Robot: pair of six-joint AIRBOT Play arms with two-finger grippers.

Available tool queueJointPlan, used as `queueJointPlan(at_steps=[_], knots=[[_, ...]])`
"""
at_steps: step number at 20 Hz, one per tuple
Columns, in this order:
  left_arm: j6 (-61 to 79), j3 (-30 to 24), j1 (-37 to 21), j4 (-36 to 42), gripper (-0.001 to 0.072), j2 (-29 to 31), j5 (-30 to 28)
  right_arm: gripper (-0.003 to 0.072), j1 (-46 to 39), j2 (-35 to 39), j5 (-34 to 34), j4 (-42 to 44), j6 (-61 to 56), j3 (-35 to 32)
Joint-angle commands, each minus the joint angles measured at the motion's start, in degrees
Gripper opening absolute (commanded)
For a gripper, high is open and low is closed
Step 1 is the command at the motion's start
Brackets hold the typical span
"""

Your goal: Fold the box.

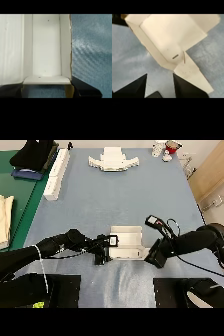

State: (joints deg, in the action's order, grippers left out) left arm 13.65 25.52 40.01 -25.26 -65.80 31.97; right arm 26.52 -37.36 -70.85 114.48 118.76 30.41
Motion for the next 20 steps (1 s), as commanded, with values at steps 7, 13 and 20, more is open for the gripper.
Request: queueJointPlan(at_steps=[7,13,20], knots=[[0.0,0.0,0.0,0.0,0.0507,0.0,0.0,0.0713,0.1,-2.4,12.0,-8.5,21.5,-4.5],[0.0,0.0,0.0,0.0,0.0508,0.0,0.0,0.0680,2.7,-8.4,17.5,-4.9,35.6,-4.5],[0.0,0.0,0.0,0.0,0.0507,0.0,0.0,0.0138,2.7,-9.1,17.5,1.8,39.3,-4.4]])
